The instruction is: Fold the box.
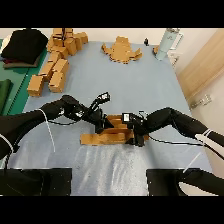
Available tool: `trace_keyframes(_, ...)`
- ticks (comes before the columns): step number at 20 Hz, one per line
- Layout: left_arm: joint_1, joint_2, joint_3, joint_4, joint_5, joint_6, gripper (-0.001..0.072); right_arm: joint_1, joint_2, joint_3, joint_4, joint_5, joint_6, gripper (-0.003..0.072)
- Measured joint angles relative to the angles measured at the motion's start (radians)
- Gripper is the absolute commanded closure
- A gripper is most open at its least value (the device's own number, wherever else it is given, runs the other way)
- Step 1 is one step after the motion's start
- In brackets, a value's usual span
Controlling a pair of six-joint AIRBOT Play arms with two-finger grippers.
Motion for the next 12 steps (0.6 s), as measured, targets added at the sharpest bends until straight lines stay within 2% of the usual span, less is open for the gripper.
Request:
trace_keyframes(7,0.0,0.0,0.0,0.0,0.0,0.0,0.0698,0.048,0.026,-0.058,-0.011,0.109,0.0,-0.0018)
trace_keyframes(12,0.0,0.0,0.0,0.0,0.0,0.0,0.0697,0.061,0.025,-0.064,-0.018,0.14,0.0,-0.0016)
